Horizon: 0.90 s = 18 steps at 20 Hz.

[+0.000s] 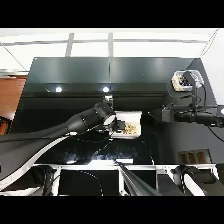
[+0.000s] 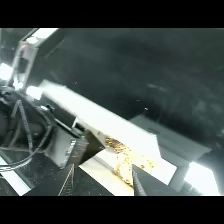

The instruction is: Fold the box and place the chain.

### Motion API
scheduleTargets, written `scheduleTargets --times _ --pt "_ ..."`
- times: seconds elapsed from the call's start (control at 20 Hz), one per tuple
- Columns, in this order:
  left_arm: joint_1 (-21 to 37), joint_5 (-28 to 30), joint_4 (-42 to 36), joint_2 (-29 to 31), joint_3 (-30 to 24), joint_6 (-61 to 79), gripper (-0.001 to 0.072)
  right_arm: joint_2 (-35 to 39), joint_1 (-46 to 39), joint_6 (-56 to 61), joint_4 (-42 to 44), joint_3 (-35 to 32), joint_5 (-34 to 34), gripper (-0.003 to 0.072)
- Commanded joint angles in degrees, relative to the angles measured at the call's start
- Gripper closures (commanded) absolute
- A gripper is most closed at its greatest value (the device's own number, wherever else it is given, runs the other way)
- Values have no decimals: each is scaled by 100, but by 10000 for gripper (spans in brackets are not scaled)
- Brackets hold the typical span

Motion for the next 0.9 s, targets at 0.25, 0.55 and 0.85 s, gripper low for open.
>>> scheduleTargets --times 0.25,0.55,0.85 --pt "391 -1681 1091 1231 164 3038 153 26 -422 -55 2 17 280 257" --pt "2221 616 -2929 2326 -2120 6653 153 26 -422 -55 -15 15 208 257" --pt "2350 909 -4959 1934 -2988 11267 13 26 -417 -52 -13 15 90 257"
